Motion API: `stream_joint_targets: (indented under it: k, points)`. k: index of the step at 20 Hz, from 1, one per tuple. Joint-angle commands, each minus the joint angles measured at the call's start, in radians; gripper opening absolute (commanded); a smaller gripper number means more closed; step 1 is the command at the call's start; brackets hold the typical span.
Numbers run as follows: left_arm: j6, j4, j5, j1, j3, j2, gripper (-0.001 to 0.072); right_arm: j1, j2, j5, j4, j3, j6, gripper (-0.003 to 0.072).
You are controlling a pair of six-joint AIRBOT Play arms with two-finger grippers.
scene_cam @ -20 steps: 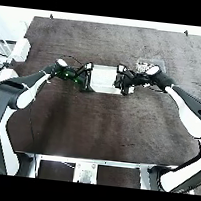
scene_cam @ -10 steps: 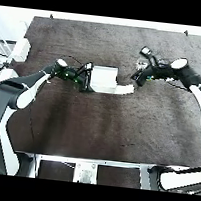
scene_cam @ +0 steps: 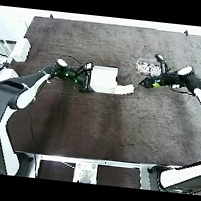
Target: Fold the box and place the chain.
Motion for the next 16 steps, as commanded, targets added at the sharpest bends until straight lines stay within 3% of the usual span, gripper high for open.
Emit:
stream_joint_targets:
  k: [1,6,9,15,16]
  points:
    - [0.000,0.001,0.000,0.000,0.000,0.000,0.0393,0.006,-0.072,0.061,0.013,-0.001,0.073,0.0013]
    - [0.000,0.001,0.000,0.001,0.000,0.000,0.0393,0.079,-0.111,0.111,0.172,-0.001,0.071,0.0012]
    - [0.000,0.001,0.000,0.001,0.000,0.000,0.0393,0.150,-0.118,0.035,0.291,0.001,0.071,0.0013]
    - [0.000,0.001,0.000,0.000,0.000,0.000,0.0393,0.176,-0.070,0.036,0.268,0.033,0.121,0.0014]
    - [0.000,0.001,0.000,0.001,0.000,0.000,0.0393,0.176,-0.061,0.039,0.261,0.034,0.126,0.0063]
